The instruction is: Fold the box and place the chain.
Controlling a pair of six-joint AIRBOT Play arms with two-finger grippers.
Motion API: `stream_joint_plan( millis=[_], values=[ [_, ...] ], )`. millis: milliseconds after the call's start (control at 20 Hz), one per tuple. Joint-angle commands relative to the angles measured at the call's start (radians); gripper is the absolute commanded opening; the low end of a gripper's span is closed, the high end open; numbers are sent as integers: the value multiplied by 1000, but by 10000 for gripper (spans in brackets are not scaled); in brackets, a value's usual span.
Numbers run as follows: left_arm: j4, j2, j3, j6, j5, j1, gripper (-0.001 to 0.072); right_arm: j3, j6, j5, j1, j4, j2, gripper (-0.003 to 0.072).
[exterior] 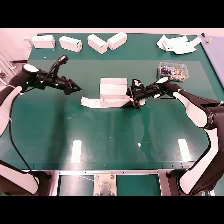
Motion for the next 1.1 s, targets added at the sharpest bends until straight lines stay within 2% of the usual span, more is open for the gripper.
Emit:
stream_joint_plan(
  millis=[0, 200, 350, 550, 700, 1050],
  values=[
    [32, 0, -40, -233, 81, 29, 19, 0, 0, 0, 1, 0, 0, 335],
    [43, -16, -67, -475, 46, 29, 19, 0, 0, 0, 1, 0, 0, 335],
    [45, -17, -108, -560, -14, 29, 19, 0, 0, 0, 1, 0, 0, 335],
    [44, -17, -151, -603, -40, 29, 19, 0, 0, 0, 1, 0, 0, 335],
    [10, -21, -169, -610, -20, 14, 19, 0, 0, 0, 1, 0, 0, 335],
    [50, -27, -170, -612, 81, -144, 19, 0, 0, 0, 1, 0, 0, 335]
  ],
)
